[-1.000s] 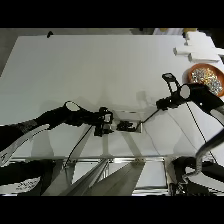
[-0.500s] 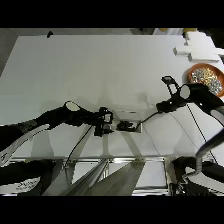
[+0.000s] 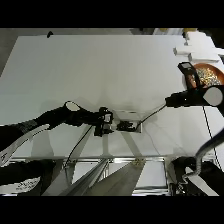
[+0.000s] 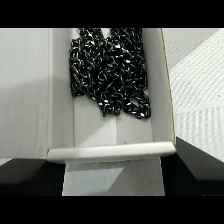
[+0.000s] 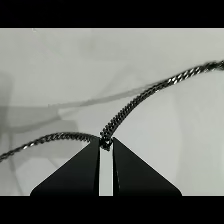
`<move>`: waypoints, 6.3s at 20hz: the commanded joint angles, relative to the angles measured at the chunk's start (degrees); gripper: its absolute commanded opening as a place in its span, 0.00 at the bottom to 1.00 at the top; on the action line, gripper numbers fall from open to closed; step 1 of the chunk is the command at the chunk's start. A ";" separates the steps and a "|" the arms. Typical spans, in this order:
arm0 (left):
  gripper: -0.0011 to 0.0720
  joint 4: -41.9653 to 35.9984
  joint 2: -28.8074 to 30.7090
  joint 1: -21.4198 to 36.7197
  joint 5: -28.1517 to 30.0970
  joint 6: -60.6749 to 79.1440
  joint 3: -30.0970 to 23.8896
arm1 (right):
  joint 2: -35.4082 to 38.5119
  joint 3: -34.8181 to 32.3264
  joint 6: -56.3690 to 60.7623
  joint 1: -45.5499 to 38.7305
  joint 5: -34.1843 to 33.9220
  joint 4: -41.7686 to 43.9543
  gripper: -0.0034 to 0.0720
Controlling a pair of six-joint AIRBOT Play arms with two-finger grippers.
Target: Fold the box and place the chain.
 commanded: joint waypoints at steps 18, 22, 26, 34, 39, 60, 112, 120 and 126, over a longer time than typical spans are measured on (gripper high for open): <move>0.20 0.00 0.02 0.02 0.00 0.00 0.00 | 7.82 0.07 -9.05 22.88 -4.28 34.16 0.06; 0.20 0.00 0.02 0.02 0.00 0.00 0.00 | 7.80 0.07 -9.03 27.34 -8.50 36.83 0.06; 0.20 0.00 0.02 0.02 0.02 0.00 0.00 | 5.88 -0.15 -8.15 28.22 -9.35 34.01 0.06; 0.20 0.00 0.02 0.02 0.00 0.00 0.00 | 0.79 0.09 -7.78 25.38 -4.96 27.89 0.40; 0.20 0.00 0.02 0.02 0.00 0.00 0.00 | 0.79 7.21 -7.76 11.06 -1.64 19.91 0.06; 0.20 0.00 0.02 0.02 0.02 0.02 0.00 | -27.19 5.05 -1.27 -1.36 -0.66 1.70 0.46; 0.20 0.00 0.02 0.02 0.00 0.00 0.00 | 11.72 5.05 -18.32 15.23 2.49 46.84 0.06; 0.20 0.00 0.02 0.02 0.00 0.00 0.00 | 3.61 -5.97 -28.68 15.26 -1.75 45.29 0.06; 0.20 0.00 0.02 0.02 0.02 0.02 0.00 | -0.83 -6.99 -36.24 24.00 -11.08 43.89 0.06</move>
